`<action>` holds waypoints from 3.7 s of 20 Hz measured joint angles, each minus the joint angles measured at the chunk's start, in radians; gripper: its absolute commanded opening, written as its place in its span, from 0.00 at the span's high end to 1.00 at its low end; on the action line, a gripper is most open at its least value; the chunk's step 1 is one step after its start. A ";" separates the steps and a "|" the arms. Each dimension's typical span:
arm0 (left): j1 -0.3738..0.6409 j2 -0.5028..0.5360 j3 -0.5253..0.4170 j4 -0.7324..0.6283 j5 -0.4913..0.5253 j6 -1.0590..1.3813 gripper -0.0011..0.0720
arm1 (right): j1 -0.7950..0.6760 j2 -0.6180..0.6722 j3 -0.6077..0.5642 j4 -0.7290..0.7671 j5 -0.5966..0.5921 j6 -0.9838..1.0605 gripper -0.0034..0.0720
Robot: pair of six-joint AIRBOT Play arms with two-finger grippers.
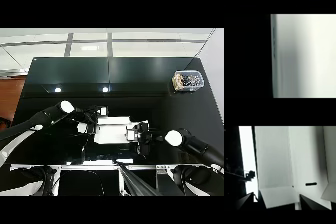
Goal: Fold the box and place the chain.
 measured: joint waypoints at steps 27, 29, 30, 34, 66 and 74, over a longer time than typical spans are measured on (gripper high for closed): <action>0.000 0.000 0.001 0.001 -0.079 -0.001 0.95 | -0.190 -0.227 0.163 0.275 0.117 -0.357 0.02; 0.000 0.000 0.001 0.001 -0.079 0.000 0.95 | -0.192 -0.254 0.163 0.286 0.124 -0.385 0.02; 0.000 0.000 0.001 0.001 -0.080 0.000 0.95 | -0.192 -0.264 0.163 0.290 0.126 -0.394 0.02; 0.000 0.000 0.001 0.001 -0.080 0.000 0.95 | -0.192 -0.285 0.163 0.296 0.135 -0.414 0.02; 0.000 0.000 0.001 0.000 -0.076 -0.002 0.95 | -0.171 -0.315 0.183 0.197 0.108 -0.312 0.25; 0.011 0.020 0.026 0.005 -0.095 -0.080 0.13 | -0.171 -0.315 0.183 0.192 0.109 -0.312 0.56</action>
